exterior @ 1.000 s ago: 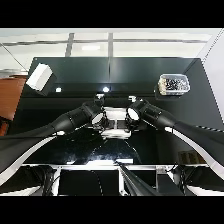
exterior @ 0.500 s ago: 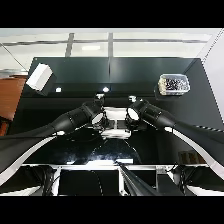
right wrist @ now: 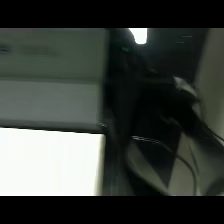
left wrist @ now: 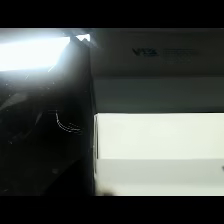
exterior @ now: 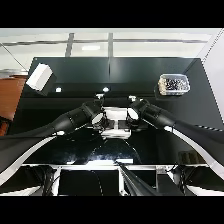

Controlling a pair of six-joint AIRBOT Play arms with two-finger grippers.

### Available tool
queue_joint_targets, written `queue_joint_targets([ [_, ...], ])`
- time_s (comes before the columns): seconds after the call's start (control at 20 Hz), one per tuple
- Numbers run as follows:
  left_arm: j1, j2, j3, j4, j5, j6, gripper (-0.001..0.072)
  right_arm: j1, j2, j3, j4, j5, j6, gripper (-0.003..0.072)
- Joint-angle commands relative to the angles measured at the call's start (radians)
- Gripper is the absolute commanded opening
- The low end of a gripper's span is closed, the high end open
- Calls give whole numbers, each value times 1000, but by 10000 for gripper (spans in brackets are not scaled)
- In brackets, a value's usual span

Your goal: Fold the box and place the chain.

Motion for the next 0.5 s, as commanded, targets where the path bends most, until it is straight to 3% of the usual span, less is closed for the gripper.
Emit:
queue_joint_targets([
  [0.0, 0, 0, 0, 0, 0, 3, 30, -3, 2, 24, -7, 42, -37, 335],
  [0.45, 1, 0, 0, 0, 1, 3, 30, -7, 80, 133, -35, 213, -307, 335],
])
